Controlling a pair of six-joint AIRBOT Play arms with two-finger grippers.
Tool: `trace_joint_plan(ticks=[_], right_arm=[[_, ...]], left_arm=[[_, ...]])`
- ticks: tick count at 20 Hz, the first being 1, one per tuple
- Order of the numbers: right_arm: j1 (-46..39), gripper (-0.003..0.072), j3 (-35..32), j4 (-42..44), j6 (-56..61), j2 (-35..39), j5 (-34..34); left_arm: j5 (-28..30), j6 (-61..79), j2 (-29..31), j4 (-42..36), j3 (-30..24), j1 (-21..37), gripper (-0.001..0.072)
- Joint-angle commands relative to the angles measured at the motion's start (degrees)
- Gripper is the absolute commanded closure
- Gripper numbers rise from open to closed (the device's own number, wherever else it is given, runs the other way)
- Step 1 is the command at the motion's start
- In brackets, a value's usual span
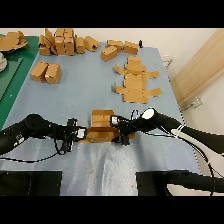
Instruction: Fold the box.
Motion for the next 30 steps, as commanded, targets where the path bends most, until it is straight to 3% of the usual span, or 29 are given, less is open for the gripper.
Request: trace_joint_plan(ticks=[1,5,7,9,10,18,24,30], right_arm=[[0.00,0.0166,0.02,0.02,0.02,0.00,0.07],[0.00,0.0166,0.02,0.00,0.00,0.00,0.04],[0.00,0.0165,0.02,0.00,0.00,0.00,0.02],[0.00,0.0166,0.02,0.00,0.00,0.00,0.04],[0.00,0.0166,0.02,0.00,0.00,-0.02,0.04],[0.00,0.0166,0.02,-0.02,0.00,0.00,0.02],[0.00,0.0166,0.02,-0.02,0.00,0.00,0.02],[0.00,0.0166,0.02,-0.02,0.00,0.00,0.02]], left_arm=[[2.56,1.95,0.11,-0.31,-0.13,-1.11,0.0699],[3.02,-5.64,-0.02,-0.76,-0.15,-0.79,0.0698],[5.88,-13.40,-0.57,-0.59,-0.15,0.22,0.0678],[6.32,-19.74,-0.68,-0.81,-0.13,1.84,0.0010],[6.21,-21.90,-0.61,-1.11,-0.11,2.14,0.0054],[2.32,-20.68,-0.72,-1.09,0.28,1.44,0.0055],[5.68,-21.49,-4.02,-1.18,1.20,-3.76,0.0055],[6.93,-22.82,-6.75,-1.07,3.23,-4.33,0.0056]])
